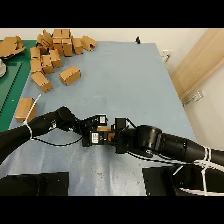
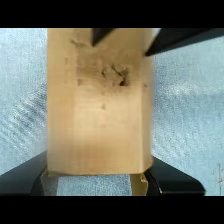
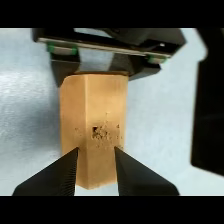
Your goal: Fold the box.
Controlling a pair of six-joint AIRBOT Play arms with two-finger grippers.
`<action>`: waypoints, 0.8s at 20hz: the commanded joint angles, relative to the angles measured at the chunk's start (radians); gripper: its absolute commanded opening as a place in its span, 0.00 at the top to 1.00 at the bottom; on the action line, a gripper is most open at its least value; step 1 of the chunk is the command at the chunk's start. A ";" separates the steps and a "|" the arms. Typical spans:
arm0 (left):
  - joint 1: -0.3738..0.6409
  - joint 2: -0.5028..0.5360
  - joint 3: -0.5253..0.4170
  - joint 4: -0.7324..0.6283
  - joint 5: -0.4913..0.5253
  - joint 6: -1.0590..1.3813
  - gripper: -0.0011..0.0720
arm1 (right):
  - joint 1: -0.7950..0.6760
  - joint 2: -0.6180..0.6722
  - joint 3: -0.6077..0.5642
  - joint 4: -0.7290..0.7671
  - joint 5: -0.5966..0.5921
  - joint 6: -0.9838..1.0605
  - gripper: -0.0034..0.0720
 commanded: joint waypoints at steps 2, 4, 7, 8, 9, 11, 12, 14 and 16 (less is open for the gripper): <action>0.000 0.001 0.000 0.000 0.000 0.000 0.69 | 0.049 0.008 -0.021 -0.180 0.038 0.184 0.49; 0.000 0.001 0.000 0.000 0.000 0.000 0.69 | 0.054 0.009 -0.021 -0.125 0.042 0.184 0.49; 0.000 0.001 0.000 0.000 0.000 0.000 0.69 | 0.082 0.021 -0.034 -0.108 0.064 0.184 0.49; 0.000 0.000 0.000 0.000 0.000 0.000 0.69 | 0.091 0.025 -0.040 -0.092 0.074 0.183 0.49; 0.000 0.001 0.000 0.000 0.000 0.000 0.69 | 0.097 0.030 -0.048 -0.084 0.080 0.178 0.49; 0.000 0.000 0.000 0.000 0.000 0.000 0.69 | 0.103 0.034 -0.064 -0.079 0.084 0.157 0.41; 0.000 0.000 0.000 0.000 0.000 0.000 0.69 | 0.103 0.034 -0.071 -0.079 0.089 0.157 0.37; 0.000 0.000 0.000 0.000 0.000 0.000 0.69 | 0.102 0.032 -0.083 -0.108 0.111 0.157 0.36; 0.000 0.001 0.000 0.000 0.000 0.000 0.69 | 0.102 0.033 -0.095 -0.140 0.166 0.157 0.35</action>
